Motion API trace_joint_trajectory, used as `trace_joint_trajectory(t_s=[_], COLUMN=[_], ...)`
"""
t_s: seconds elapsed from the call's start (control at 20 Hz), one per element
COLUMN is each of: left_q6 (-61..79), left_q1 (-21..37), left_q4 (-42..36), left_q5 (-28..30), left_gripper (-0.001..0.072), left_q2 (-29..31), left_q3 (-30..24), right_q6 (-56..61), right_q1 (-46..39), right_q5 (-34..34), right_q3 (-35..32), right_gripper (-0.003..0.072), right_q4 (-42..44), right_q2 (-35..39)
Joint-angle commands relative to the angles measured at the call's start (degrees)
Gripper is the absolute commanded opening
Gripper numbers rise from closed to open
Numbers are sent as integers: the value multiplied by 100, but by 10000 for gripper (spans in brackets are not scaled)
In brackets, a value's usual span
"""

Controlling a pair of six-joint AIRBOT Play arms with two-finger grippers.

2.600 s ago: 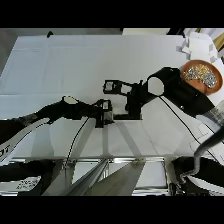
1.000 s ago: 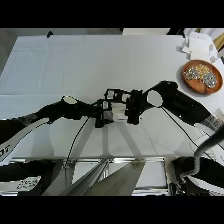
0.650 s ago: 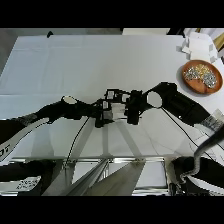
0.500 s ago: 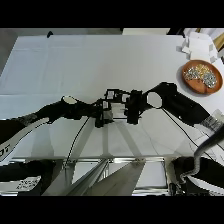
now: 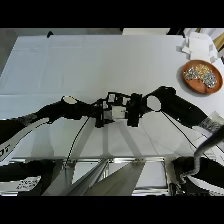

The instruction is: Fold the box and place the chain.

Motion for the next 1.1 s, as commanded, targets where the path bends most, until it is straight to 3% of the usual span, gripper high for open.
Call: trace_joint_trajectory(t_s=[0.0,0.05,0.15,0.5,1.05], left_q6=[-4,-4,-4,-4,-4], left_q1=[-2,-2,-2,-2,-2], left_q4=[9,9,9,11,11], left_q5=[13,13,13,13,13], left_gripper=[150,150,150,150,150], left_q2=[4,4,4,4,4], left_q3=[0,0,0,0,0], right_q6=[-2,0,-2,66,-4], right_q1=[0,0,0,-7,-7], right_q5=[37,39,31,-76,-273], right_q3=[-37,-37,-37,-37,-136], right_gripper=[258,311,339,340,333], right_q4=[116,114,111,133,79], right_q2=[2,7,74,581,461])
